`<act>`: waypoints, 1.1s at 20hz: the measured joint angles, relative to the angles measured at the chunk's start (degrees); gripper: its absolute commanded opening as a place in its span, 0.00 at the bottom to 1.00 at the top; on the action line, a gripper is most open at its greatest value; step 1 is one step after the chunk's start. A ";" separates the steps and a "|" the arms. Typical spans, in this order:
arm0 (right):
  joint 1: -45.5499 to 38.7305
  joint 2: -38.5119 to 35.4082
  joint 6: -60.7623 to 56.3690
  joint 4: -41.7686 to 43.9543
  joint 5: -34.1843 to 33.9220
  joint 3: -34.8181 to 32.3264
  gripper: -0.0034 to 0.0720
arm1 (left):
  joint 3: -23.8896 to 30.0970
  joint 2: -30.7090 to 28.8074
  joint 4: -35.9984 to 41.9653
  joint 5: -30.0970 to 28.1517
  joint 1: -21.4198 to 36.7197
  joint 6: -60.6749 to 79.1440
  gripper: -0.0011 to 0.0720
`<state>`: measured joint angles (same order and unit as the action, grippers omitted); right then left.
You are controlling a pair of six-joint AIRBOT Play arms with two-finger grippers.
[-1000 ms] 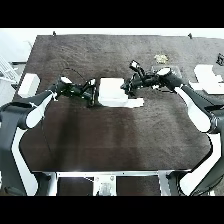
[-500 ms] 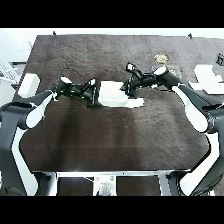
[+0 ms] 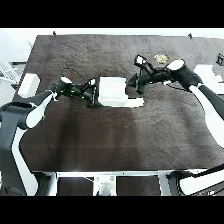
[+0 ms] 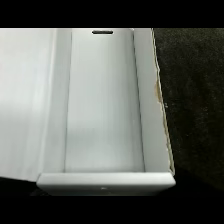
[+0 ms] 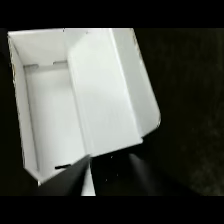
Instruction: Fold the box and place the chain.
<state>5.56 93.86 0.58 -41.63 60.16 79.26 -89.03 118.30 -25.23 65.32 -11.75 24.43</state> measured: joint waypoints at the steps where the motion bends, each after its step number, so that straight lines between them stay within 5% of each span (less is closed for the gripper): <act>1: -0.63 -1.05 0.15 -0.92 0.00 -2.08 0.84 | 0.00 0.00 0.00 0.02 0.00 0.00 0.41; 6: -1.95 -2.51 3.91 -2.99 -0.09 -8.41 0.84 | 0.02 0.00 -0.02 0.02 0.00 -0.09 0.41; 16: 1.11 1.09 6.03 -3.41 -3.26 -10.12 0.82 | 0.00 0.00 -0.02 0.02 0.00 -0.13 0.41; 17: 1.55 1.27 6.03 -3.34 -4.44 -10.12 0.79 | 0.02 0.00 -0.02 0.04 0.00 -0.15 0.41; 18: 2.01 1.40 6.05 -3.32 -5.62 -10.12 0.62 | 0.00 0.00 -0.02 0.02 0.00 -0.15 0.41; 22: 4.00 1.66 7.15 -2.54 -8.26 -10.14 0.36 | 0.02 0.00 -0.02 0.02 0.00 -0.15 0.41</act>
<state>9.56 95.53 7.73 -44.16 51.90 69.12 -89.01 118.30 -25.26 65.34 -11.75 24.27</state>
